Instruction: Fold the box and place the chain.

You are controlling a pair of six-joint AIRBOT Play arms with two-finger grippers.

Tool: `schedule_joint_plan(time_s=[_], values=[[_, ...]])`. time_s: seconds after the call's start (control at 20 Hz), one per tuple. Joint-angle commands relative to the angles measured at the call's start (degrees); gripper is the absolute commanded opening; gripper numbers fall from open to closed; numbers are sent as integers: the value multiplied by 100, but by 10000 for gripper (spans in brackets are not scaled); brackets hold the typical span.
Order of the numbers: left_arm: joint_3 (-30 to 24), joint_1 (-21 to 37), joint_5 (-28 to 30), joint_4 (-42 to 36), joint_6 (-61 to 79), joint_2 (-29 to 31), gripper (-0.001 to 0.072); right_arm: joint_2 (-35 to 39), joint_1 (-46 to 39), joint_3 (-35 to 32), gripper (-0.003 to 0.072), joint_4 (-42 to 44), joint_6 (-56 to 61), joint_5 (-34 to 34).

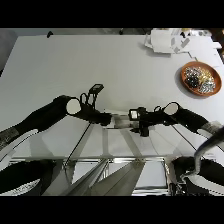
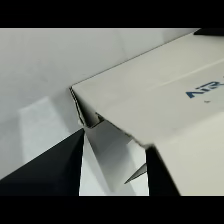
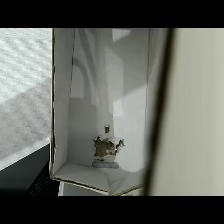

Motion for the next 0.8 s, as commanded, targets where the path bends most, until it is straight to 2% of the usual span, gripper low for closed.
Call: schedule_joint_plan(time_s=[0.0,0.25,0.35,0.4,0.6,0.75], values=[[356,-168,-459,466,-610,-321,413,2,-2,0,297,0,0,2],[835,-428,-811,1058,-1375,-695,406,2,-2,0,297,0,0,0],[1045,-466,-920,1049,-1429,-831,337,2,-2,0,297,2,0,2],[1115,-483,-951,1064,-1541,-876,329,2,-2,0,297,0,0,2],[1180,-538,-1036,1329,-2120,-944,327,2,-2,0,297,0,0,2],[1180,-643,-1405,2057,-2693,-944,327,2,-2,0,297,2,0,2]])
